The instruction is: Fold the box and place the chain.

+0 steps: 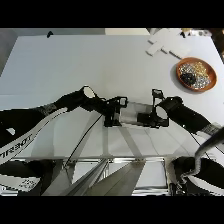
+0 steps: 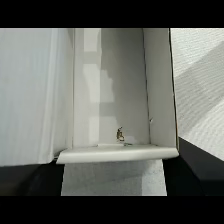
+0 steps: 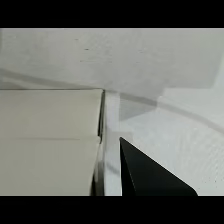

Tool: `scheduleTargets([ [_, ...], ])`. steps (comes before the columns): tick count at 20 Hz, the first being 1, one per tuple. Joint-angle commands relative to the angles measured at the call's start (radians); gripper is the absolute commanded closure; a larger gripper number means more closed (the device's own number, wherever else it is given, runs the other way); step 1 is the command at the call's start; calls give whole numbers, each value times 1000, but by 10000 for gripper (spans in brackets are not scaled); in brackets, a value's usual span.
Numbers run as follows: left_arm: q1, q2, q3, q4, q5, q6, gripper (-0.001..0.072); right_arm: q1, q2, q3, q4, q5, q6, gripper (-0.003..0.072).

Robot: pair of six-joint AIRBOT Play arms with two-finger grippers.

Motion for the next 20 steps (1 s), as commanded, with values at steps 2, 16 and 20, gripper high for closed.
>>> scheduleTargets([
  [2,0,0,0,0,-1,0,539,0,-1,0,-22,17,46,511],
  [16,0,0,0,0,-1,0,539,0,-44,0,-33,49,-118,379],
  [20,0,0,0,0,0,0,539,0,40,0,-58,44,-193,375],
])
